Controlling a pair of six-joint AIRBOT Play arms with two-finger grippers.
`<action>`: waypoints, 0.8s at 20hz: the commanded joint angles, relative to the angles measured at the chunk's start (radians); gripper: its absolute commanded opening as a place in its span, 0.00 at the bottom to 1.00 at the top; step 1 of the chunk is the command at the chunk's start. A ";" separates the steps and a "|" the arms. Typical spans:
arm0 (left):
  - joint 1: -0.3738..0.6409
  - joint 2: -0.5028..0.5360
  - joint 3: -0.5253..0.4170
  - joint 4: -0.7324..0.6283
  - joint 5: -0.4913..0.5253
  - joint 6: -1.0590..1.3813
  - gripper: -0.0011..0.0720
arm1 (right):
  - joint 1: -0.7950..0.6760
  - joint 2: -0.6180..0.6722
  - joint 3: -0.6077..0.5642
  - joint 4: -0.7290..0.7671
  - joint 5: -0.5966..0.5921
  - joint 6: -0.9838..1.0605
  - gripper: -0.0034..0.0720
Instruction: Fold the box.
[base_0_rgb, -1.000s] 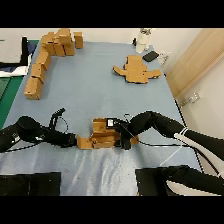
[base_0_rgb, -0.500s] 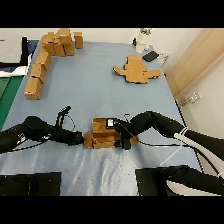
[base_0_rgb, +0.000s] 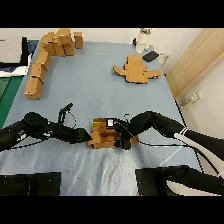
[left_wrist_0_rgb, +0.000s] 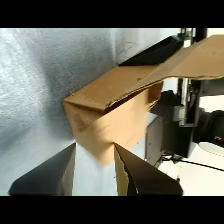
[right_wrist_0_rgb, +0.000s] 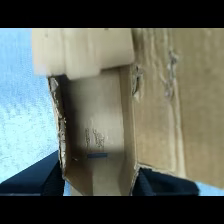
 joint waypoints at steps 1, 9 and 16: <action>0.001 -0.001 0.002 -0.040 -0.005 0.000 0.53 | 0.000 0.000 0.001 0.000 0.000 0.000 0.66; -0.029 -0.001 0.003 -0.043 0.085 0.014 0.50 | 0.000 0.000 0.001 0.000 0.000 0.000 0.66; -0.263 -0.005 0.116 0.297 0.214 -0.304 0.50 | 0.000 0.000 0.001 0.000 0.000 0.000 0.66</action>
